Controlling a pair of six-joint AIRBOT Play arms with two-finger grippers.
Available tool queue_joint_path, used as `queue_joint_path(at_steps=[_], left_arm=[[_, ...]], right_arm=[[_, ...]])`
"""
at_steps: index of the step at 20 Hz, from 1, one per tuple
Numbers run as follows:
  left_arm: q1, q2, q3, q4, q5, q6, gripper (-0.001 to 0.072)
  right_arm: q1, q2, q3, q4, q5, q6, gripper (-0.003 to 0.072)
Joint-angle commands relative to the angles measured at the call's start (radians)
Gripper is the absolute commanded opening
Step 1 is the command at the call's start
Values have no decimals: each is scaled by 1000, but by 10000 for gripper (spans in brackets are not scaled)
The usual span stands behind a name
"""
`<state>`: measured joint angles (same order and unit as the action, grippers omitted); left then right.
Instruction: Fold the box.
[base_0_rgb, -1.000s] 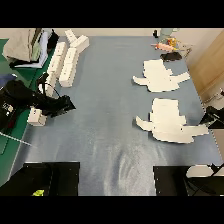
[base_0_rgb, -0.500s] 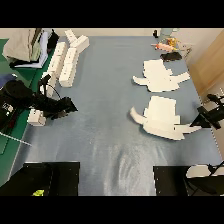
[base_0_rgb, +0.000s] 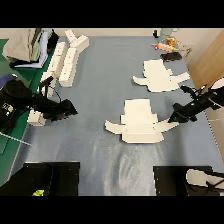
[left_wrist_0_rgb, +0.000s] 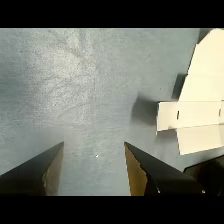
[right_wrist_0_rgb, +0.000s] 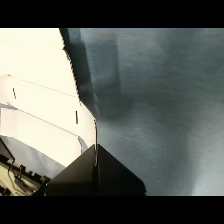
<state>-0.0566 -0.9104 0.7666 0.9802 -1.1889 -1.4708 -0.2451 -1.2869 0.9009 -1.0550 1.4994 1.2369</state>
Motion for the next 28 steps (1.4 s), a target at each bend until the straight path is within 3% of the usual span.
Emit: queue_joint_path(at_steps=[1, 4, 6, 7, 13, 21, 25, 28], left_arm=[[0, 0, 1, 0, -31, 48, 570], [0, 0, 1, 0, -30, 67, 570], [0, 0, 1, 0, -13, 67, 571], [0, 0, 1, 0, 4, 67, 570], [0, 0, 1, 0, 23, 66, 571], [0, 0, 1, -35, 18, 66, 571], [0, 0, 1, -45, 16, 66, 570], [1, 0, 1, -45, 2, 68, 570]], right_arm=[[141, 135, -111, -3, -251, 49, -1], [204, 200, -209, -3, -374, 100, 13], [208, 196, -235, -7, -374, 124, 303], [208, 196, -238, -19, -375, 135, 360], [194, 196, -238, -96, -332, 214, 359], [188, 152, -237, 54, -276, 77, 348], [189, 147, -237, 103, -253, -4, 35], [203, 150, -244, 192, -228, -112, 1]])
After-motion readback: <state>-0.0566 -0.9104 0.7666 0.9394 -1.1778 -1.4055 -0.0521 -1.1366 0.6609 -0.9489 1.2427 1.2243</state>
